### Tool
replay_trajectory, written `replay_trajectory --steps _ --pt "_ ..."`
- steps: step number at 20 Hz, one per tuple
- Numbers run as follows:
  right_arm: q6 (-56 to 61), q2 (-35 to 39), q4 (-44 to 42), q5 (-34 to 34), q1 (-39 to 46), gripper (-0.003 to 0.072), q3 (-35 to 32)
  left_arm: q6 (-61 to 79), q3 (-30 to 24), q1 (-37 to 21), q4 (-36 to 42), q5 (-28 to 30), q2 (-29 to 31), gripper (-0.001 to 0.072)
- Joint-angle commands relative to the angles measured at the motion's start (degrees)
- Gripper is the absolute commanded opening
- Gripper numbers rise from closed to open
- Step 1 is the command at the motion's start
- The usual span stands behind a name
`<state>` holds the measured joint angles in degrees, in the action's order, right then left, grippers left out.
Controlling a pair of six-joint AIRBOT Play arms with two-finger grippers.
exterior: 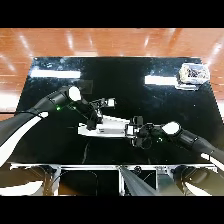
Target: Fold the box and place the chain.
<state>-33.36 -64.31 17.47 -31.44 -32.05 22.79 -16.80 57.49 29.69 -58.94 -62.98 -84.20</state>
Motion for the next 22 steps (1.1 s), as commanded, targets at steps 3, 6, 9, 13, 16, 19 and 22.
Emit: replay_trajectory --steps 3,6,9,13,16,19,22 --pt "-0.3 -0.3 -2.5 -3.8 3.9 0.0711 0.2 -5.6 0.0 0.0 -0.8 -3.6 0.0 0.0017" --pt "-0.3 -0.5 -2.5 -6.0 4.0 0.0712 0.2 -6.0 0.0 0.0 -0.8 -2.9 0.0 0.0017" --pt "-0.3 -0.6 -2.5 -5.9 3.7 0.0712 0.2 -6.0 0.0 0.0 -0.8 -1.9 0.0 0.0017" --pt "1.6 -0.7 -2.3 -4.5 3.7 0.0712 0.3 -6.0 0.0 0.0 -0.6 -1.3 0.0 0.0017" --pt "3.7 -1.0 1.5 -1.2 0.9 0.0712 0.3 -6.0 0.0 0.0 -0.6 0.5 0.0 0.0017" --pt "5.8 -1.2 4.2 0.5 -1.4 0.0711 0.3 -6.0 0.0 0.0 -0.6 1.4 0.0 0.0017" --pt "6.4 -1.2 4.2 1.2 -1.4 0.0711 0.3 -6.0 0.0 0.0 -0.6 1.4 0.0 0.0017"
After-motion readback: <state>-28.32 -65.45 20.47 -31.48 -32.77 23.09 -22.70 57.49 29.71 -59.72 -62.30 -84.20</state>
